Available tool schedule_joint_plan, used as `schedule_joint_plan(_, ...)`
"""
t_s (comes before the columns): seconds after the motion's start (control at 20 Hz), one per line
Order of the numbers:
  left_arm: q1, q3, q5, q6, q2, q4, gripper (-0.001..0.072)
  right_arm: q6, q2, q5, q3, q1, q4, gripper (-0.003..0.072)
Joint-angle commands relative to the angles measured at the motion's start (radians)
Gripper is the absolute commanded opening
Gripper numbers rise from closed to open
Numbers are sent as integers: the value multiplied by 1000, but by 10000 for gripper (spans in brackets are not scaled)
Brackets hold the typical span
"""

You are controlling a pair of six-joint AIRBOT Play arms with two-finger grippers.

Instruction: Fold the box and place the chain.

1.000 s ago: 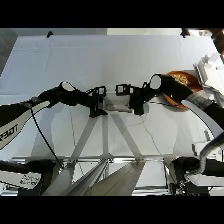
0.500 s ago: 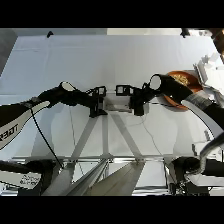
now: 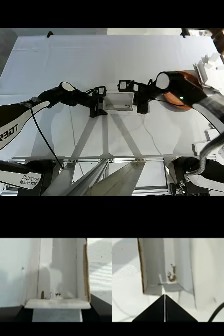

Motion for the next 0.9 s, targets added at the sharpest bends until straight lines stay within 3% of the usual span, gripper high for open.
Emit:
schedule_joint_plan(0.0, 1, 0, 0, 2, 1, 2, 257, 131, 105, 54, 1, 0, -45, 8)
schedule_joint_plan(0.3, 1, 0, 0, 2, 1, 2, 257, 399, 228, 98, -1, -26, -184, 8)
schedule_joint_plan(0.5, 1, 0, 0, 2, 1, 1, 257, 524, 276, 109, -7, -195, -173, 8)
schedule_joint_plan(0.7, 1, 0, 0, 2, 1, 2, 257, 573, 281, 119, -128, -398, -36, 8)
schedule_joint_plan(0.85, 1, 0, 0, 2, 1, 2, 257, 573, 261, 76, -265, -466, 101, 8)
